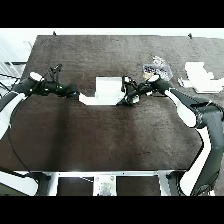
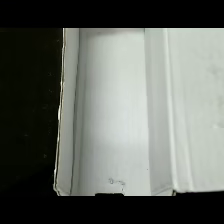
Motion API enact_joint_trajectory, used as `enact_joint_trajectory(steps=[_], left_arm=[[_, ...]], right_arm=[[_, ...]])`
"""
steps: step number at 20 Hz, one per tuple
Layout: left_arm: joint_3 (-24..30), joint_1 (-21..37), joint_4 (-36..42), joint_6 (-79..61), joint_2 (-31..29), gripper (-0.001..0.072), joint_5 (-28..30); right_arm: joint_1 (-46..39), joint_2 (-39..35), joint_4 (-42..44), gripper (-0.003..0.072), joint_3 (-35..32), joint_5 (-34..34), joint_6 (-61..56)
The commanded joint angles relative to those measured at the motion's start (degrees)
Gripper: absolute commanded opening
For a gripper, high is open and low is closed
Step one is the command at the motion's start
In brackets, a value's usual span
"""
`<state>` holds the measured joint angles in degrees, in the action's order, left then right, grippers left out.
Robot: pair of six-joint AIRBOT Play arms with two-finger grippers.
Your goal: Fold the box and place the chain.
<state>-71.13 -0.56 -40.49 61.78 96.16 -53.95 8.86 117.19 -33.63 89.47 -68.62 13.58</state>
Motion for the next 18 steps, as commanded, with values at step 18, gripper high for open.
enact_joint_trajectory(steps=[18], left_arm=[[0.07, -2.03, -3.06, 3.76, 1.7, 0.0019, 4.28]], right_arm=[[0.04, 0.04, 0.0, 0.0521, 0.02, -0.02, -0.04]])
